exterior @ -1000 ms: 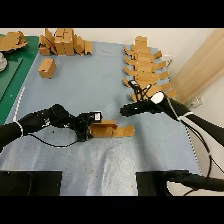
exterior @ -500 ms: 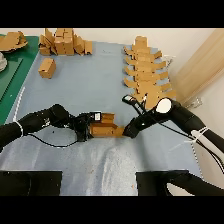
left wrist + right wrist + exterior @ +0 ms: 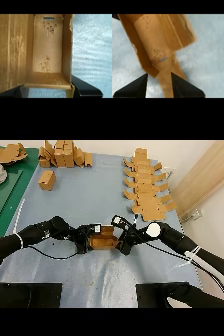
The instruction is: Fold the box.
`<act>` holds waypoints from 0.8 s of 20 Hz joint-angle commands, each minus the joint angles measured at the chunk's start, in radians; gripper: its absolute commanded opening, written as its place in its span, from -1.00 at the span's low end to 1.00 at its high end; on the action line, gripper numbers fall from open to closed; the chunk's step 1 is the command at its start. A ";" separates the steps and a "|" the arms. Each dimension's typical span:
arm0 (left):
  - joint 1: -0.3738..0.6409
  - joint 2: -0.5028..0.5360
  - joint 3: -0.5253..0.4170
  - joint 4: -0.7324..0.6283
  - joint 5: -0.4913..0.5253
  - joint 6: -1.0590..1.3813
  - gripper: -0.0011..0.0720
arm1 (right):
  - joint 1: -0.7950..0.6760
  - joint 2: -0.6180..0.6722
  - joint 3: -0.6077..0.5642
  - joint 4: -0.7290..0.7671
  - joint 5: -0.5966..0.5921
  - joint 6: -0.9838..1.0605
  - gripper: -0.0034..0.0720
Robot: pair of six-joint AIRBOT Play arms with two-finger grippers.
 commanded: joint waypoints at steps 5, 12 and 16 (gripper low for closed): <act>0.000 0.000 0.001 0.000 -0.001 0.000 0.40 | 0.043 -0.001 -0.003 0.000 -0.102 -0.137 0.32; 0.000 0.000 0.001 0.000 -0.002 0.000 0.40 | 0.044 -0.001 -0.004 -0.002 -0.016 -0.125 -0.76; 0.000 0.000 0.001 0.000 -0.002 0.000 0.40 | 0.044 -0.001 -0.004 -0.003 -0.057 -0.127 -0.76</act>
